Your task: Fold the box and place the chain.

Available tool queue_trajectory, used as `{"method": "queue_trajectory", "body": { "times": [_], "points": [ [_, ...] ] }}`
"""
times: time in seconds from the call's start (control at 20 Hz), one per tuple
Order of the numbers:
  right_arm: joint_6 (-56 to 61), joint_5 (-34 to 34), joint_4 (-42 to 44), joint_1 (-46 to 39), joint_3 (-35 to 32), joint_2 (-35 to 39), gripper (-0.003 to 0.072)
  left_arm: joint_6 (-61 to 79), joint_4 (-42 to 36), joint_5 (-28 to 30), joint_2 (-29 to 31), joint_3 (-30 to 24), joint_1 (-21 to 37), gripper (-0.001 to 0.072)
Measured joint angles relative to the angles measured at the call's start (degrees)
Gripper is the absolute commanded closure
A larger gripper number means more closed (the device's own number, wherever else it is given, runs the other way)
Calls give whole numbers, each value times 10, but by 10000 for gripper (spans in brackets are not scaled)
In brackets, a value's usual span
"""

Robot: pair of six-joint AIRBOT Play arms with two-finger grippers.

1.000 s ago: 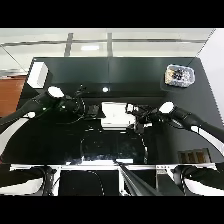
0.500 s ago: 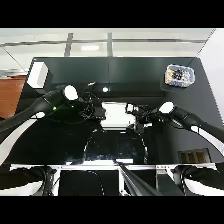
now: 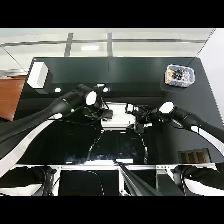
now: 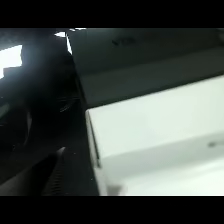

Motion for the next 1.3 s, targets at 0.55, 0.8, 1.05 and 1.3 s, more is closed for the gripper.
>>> {"method": "queue_trajectory", "body": {
  "times": [0.55, 0.8, 1.05, 1.3],
  "points": [
    [0, 0, 0, 0, 0, 0, 509, -121, 30, -29, -33, 29, -22, 389],
    [0, 0, 0, 0, 0, 0, 509, -130, 34, -43, -50, 55, -26, 615],
    [0, 0, 0, 0, 0, 0, 509, -133, 34, -59, -61, 67, -30, 662],
    [0, 0, 0, 0, 0, 0, 509, -131, 29, -62, -64, 69, -31, 260]
  ]
}}
